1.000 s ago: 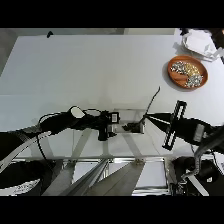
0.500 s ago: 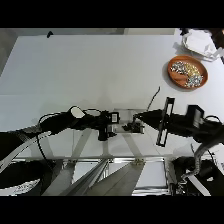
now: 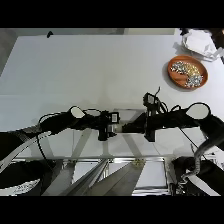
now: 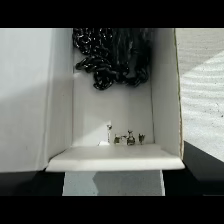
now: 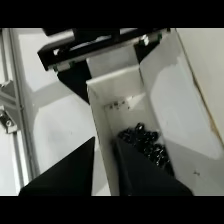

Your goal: Fold the box and place the chain.

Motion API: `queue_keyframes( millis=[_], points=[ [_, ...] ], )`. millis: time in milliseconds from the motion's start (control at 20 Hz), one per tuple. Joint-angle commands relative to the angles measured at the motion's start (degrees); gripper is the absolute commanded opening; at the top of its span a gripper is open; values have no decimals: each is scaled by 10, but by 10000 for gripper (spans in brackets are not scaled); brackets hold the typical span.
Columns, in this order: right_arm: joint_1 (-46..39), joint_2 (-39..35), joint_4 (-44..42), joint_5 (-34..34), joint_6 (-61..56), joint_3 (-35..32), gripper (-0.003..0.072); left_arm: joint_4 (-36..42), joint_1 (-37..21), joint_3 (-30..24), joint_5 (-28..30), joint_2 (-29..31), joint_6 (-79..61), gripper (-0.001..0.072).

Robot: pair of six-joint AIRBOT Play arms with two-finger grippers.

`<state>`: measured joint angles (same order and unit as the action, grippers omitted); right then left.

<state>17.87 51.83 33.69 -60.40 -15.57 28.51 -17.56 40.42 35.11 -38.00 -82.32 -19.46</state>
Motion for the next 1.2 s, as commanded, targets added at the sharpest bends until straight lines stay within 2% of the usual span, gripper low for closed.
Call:
queue_keyframes(
  millis=[0,150,400,500,550,700,800,1150],
  points=[
    [0,38,6,-12,-45,1,250,0,0,0,0,0,0,272],
    [-21,8,30,-19,-83,11,255,0,0,0,0,0,0,272],
    [-160,-73,141,13,-258,83,245,0,0,0,0,0,0,272],
    [-198,-67,177,43,-324,93,365,0,0,0,0,0,0,272],
    [-206,-59,205,68,-359,94,380,0,0,0,0,0,0,272],
    [-208,-8,308,106,-457,100,380,0,0,0,0,0,0,272],
    [-208,44,347,111,-507,127,380,0,0,0,0,0,0,272],
    [-189,223,446,92,-551,254,375,0,0,0,0,0,0,272]
  ],
)
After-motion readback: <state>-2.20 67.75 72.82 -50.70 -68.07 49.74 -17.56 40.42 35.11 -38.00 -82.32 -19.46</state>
